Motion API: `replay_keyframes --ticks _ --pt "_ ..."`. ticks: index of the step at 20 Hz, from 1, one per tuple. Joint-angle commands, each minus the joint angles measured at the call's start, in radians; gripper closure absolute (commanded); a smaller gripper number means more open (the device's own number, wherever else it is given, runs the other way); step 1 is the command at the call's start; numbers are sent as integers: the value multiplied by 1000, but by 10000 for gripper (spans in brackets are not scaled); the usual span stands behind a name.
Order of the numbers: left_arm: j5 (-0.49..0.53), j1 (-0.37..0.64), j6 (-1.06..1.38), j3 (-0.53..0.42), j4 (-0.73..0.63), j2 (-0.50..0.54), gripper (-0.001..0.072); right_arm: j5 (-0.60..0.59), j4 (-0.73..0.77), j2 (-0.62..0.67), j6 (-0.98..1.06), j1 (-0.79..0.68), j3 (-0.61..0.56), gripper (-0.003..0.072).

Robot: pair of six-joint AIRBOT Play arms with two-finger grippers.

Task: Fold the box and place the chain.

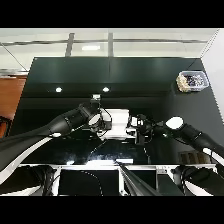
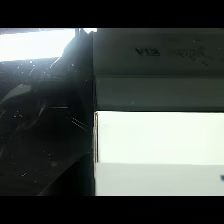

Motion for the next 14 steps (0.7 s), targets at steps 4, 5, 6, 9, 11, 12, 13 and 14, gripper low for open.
replay_keyframes --ticks 4,5,6,9,11,12,13,14 --pt "3 1 0 0 0 -1 684 -95 74 -30 5 53 -1 451" --pt "3 1 0 0 0 -1 684 -100 74 -30 5 53 -1 451" --pt "2 1 0 0 0 -1 684 -104 74 -30 4 53 -1 451" --pt "3 1 0 0 0 -1 684 -103 75 -30 8 53 -1 447" --pt "3 1 0 0 0 -1 684 -103 74 -30 16 53 -1 303" --pt "3 1 0 0 0 -1 684 -103 74 -30 16 53 -1 308" --pt "2 1 0 0 0 -1 684 -103 74 -30 19 53 -1 358" --pt "2 1 0 0 0 -1 684 -104 75 -30 31 53 -1 361"
